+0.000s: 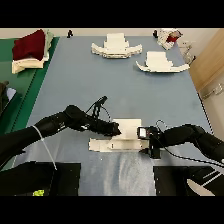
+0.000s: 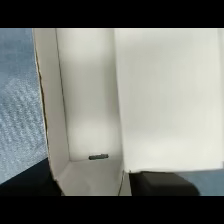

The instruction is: Fold the box.

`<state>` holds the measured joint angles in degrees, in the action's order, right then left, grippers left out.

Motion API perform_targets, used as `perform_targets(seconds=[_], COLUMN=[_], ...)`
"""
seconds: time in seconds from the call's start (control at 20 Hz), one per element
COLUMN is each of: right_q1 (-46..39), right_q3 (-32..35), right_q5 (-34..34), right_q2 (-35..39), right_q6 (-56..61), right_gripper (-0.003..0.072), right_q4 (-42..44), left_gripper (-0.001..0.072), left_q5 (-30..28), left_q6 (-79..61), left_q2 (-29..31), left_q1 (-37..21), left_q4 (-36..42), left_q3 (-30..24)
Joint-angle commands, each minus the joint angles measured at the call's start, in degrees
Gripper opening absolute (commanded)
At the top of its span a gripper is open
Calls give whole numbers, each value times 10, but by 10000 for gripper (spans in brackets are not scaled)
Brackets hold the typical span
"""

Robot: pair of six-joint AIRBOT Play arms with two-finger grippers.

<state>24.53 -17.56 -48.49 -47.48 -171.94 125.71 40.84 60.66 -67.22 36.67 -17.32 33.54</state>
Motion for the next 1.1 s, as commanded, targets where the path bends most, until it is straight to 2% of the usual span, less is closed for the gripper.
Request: perform_targets(seconds=[0.0,0.3,0.55,0.75,0.95,1.05], right_q1=[0,0,0,0,0,0], right_q3=[0,0,0,0,0,0], right_q5=[0,0,0,0,0,0], right_q2=[0,0,0,0,0,0], right_q6=[0,0,0,0,0,0], right_gripper=[489,489,489,490,490,489], right_q4=[0,0,0,0,0,0], left_gripper=[12,11,11,10,10,10], left_q5=[1,-2,3,13,19,43], left_q6=[9,-31,-93,-96,-24,5], left_q2=[-39,-30,65,153,187,197], left_q1=[-2,-3,-2,48,129,157], left_q4=[0,-1,-40,-178,-321,-398], left_q3=[0,23,53,52,52,52])
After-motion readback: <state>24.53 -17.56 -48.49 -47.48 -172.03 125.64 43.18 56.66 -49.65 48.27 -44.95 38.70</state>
